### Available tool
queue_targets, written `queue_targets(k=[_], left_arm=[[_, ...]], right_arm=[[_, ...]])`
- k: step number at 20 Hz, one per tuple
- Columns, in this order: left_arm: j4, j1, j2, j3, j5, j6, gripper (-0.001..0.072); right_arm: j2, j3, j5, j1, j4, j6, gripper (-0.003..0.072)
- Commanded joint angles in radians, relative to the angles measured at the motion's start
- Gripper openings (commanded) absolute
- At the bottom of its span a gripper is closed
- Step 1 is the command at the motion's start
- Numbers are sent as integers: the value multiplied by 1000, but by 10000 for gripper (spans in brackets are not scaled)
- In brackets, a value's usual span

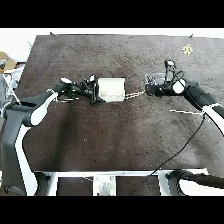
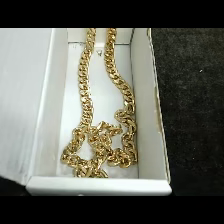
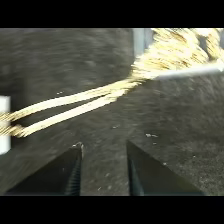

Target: Fold the box and place the chain.

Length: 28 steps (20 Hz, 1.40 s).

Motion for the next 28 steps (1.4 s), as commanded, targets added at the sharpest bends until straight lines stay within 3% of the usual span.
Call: queue_targets(k=[1, 4, 14, 15, 16, 23, 24, 28], left_arm=[[0, 0, 0, 0, 0, 0, 61], [0, 0, 0, 0, 0, 0, 61], [0, 0, 0, 0, 0, 0, 61], [0, 0, 0, 0, 0, 0, 61], [0, 0, 0, 0, 0, 0, 61], [0, 0, 0, 0, 0, 0, 61], [0, 0, 0, 0, 0, 0, 61], [0, 0, 0, 0, 0, 0, 61]], right_arm=[[-76, -45, -135, -38, 139, -1, 257], [-144, -29, -187, -26, 195, -2, 257], [-278, 111, -191, -2, 269, -49, 255], [-290, 116, -187, 4, 269, -48, 142], [-296, 116, -173, 8, 275, -41, 117], [-237, 116, -129, 8, 238, -45, 78], [-219, 116, -123, 8, 229, -45, 5], [-111, 116, -74, 8, 185, -54, 4]])
